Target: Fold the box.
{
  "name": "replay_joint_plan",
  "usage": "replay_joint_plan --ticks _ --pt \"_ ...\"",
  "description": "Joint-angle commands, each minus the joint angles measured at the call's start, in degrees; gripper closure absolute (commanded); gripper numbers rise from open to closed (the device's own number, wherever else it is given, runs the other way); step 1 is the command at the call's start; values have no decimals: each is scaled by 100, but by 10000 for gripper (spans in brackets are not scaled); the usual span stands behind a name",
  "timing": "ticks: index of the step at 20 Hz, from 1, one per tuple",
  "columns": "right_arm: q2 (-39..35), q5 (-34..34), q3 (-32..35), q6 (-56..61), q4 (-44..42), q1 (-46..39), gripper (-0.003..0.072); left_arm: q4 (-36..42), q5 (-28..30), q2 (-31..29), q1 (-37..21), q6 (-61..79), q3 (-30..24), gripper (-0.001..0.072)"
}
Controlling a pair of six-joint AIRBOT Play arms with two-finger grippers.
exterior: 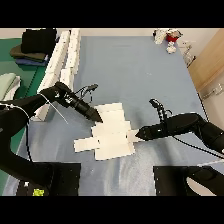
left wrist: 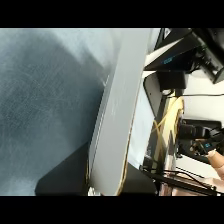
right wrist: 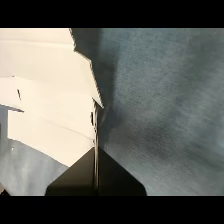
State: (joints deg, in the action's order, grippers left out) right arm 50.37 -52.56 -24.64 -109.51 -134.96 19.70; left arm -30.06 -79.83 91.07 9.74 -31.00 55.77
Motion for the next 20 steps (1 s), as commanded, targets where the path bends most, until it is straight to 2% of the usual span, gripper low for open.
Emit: replay_joint_plan --ticks 1,8,10,14,15,17,18,20 --pt "4 4 2 2 13 4 683 -210 66 4 125 9 114 606" --pt "4 9 2 2 15 4 683 -205 195 4 144 76 118 608" --pt "4 11 2 2 13 4 682 -190 186 4 153 284 118 697" --pt "4 184 0 2 15 4 676 -26 192 4 251 363 118 697" --pt "2 267 0 2 17 2 647 11 234 4 275 455 120 697" --pt "2 457 -15 26 201 -13 362 33 234 -4 313 839 151 698" --pt "2 616 -17 140 413 -26 332 70 236 -28 337 1086 177 700" --pt "2 841 -87 577 1137 -146 332 94 457 -199 387 1486 201 700"
